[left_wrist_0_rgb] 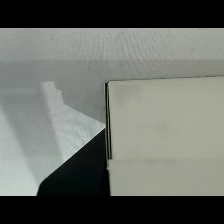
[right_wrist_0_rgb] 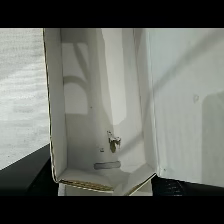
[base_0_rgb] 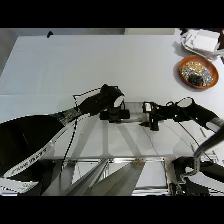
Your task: Fold the box and place the chain.
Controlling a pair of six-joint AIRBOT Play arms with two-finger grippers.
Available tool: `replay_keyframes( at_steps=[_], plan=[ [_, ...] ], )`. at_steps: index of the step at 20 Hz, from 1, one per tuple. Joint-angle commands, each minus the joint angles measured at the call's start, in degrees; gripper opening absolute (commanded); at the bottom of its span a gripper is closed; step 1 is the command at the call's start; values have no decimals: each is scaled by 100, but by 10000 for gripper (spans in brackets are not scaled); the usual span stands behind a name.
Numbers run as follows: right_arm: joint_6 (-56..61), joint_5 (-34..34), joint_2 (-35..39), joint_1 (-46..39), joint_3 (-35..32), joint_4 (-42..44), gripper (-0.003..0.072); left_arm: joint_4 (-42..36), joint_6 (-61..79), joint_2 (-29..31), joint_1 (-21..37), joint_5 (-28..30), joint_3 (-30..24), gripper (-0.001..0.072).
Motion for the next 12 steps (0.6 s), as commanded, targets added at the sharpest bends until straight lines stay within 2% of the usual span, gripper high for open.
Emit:
replay_keyframes(
  at_steps=[1,3,5,6,11,12],
  plan=[
    [-2,-2,2,0,4,4,321,2,-37,15,0,-66,0,55],
    [-2,-2,2,0,4,2,321,2,2,48,7,-144,0,174],
    [-2,-2,2,0,4,2,321,9,9,118,39,-184,0,348],
    [-2,-2,2,0,4,2,321,7,26,149,59,-186,0,403],
    [-2,-2,2,0,4,2,321,44,131,160,149,-549,2,378],
    [-2,-2,2,0,4,2,321,52,133,160,155,-581,0,323]
  ],
)
